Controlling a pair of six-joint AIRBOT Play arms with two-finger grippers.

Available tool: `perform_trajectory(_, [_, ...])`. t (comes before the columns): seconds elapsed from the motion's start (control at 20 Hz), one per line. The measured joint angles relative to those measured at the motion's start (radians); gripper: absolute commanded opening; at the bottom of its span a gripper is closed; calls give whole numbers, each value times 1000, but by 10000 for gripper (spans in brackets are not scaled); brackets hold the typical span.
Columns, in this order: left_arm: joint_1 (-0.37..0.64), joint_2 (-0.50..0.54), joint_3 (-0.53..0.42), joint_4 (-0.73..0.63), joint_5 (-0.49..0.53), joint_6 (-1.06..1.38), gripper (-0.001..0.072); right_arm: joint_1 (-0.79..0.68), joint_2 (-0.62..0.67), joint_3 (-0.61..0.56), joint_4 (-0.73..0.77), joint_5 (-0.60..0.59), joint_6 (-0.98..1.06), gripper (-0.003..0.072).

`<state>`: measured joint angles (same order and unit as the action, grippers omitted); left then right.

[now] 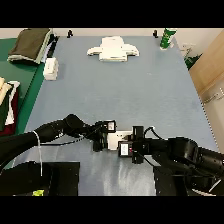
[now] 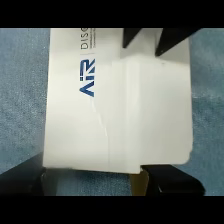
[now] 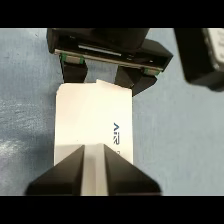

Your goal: Fold the box.

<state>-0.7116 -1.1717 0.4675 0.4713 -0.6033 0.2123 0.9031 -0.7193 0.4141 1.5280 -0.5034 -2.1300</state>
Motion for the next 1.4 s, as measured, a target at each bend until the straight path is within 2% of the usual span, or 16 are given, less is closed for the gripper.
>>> perform_trajectory(0.8, [0,0,0,1,0,0,492,1,-78,-3,-105,23,1,493])
perform_trajectory(1.4, [0,0,0,0,0,1,492,1,30,3,-128,16,0,492])
